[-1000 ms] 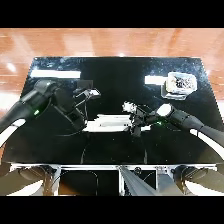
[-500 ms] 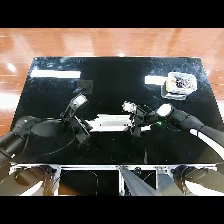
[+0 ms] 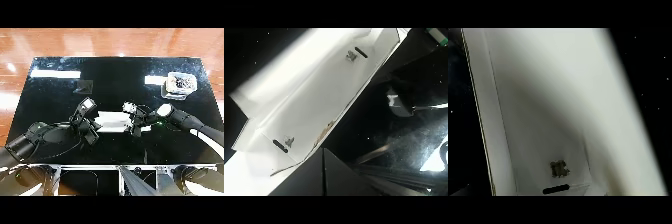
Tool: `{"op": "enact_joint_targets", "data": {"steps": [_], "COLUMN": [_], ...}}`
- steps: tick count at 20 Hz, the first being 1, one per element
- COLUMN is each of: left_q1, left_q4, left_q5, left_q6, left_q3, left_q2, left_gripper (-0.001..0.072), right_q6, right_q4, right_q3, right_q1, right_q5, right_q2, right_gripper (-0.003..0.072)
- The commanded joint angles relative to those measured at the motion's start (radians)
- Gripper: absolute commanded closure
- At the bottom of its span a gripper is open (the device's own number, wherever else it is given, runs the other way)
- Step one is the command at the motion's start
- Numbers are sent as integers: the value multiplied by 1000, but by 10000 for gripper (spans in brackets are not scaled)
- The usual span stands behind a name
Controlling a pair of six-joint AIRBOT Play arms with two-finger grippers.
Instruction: Fold the box and place the chain.
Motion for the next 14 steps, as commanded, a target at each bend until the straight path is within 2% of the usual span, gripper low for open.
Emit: {"op": "enact_joint_targets", "data": {"steps": [1, 5, 14], "left_q1": [-6, -7, -22], "left_q4": [-1, -4, -9], "left_q5": [-22, -68, -367], "left_q6": [0, 0, 0], "left_q3": [-1, -1, -1], "left_q2": [-10, -13, -117], "left_gripper": [691, 692, 691], "right_q6": [0, 0, -1], "right_q4": [2, 2, -2], "right_q3": [1, 0, 0], "right_q1": [0, 0, 1], "right_q5": [4, 6, 7], "right_q2": [-1, -1, -1], "right_gripper": [66, 66, 66]}}
